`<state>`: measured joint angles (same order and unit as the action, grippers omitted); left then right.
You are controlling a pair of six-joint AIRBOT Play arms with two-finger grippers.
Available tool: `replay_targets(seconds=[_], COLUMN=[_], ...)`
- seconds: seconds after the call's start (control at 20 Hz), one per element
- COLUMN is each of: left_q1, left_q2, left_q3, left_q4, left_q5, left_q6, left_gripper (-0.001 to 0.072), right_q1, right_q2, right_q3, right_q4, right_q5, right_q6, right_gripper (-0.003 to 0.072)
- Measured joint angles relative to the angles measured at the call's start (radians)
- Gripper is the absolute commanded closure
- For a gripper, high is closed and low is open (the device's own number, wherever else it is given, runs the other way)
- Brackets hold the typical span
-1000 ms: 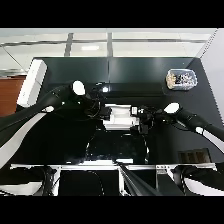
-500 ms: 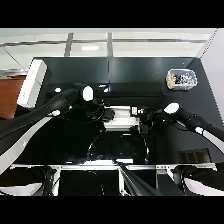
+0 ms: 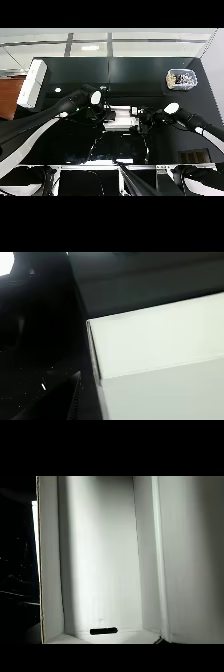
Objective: Fold the box and place the chain.
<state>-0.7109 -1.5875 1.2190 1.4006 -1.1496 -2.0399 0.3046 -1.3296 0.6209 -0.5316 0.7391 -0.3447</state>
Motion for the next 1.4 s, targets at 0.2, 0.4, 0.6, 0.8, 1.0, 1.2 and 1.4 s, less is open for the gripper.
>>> replay_targets(seconds=[0.2, 0.4, 0.6, 0.8, 1.0, 1.2, 1.4], left_q1=[-0.041, -0.055, -0.060, -0.060, -0.060, -0.060, -0.060], left_q2=[-0.022, -0.047, -0.061, -0.066, -0.069, -0.068, -0.068], left_q3=[0.051, 0.069, 0.076, 0.078, 0.078, 0.078, 0.079], left_q4=[0.081, 0.087, 0.077, 0.077, 0.064, 0.069, 0.087], left_q5=[-0.039, -0.048, -0.053, -0.058, -0.059, -0.057, -0.056], left_q6=[-0.118, -0.168, -0.186, -0.195, -0.192, -0.200, -0.222], left_gripper=[0.0435, 0.0435, 0.0635, 0.0681, 0.0351, 0.0656, 0.0681], right_q1=[0.000, 0.000, 0.000, 0.000, 0.000, 0.000, 0.000], right_q2=[0.000, 0.000, 0.000, 0.000, 0.000, 0.000, 0.000], right_q3=[0.000, 0.000, 0.000, 0.000, 0.000, 0.000, 0.000], right_q4=[-0.002, -0.002, -0.002, -0.003, -0.002, -0.002, 0.000], right_q5=[0.000, 0.001, 0.001, 0.003, -0.002, -0.001, -0.001], right_q6=[0.000, -0.001, -0.002, 0.000, -0.003, -0.002, 0.000], right_gripper=[0.0577, 0.0577, 0.0577, 0.0577, 0.0577, 0.0577, 0.0577])
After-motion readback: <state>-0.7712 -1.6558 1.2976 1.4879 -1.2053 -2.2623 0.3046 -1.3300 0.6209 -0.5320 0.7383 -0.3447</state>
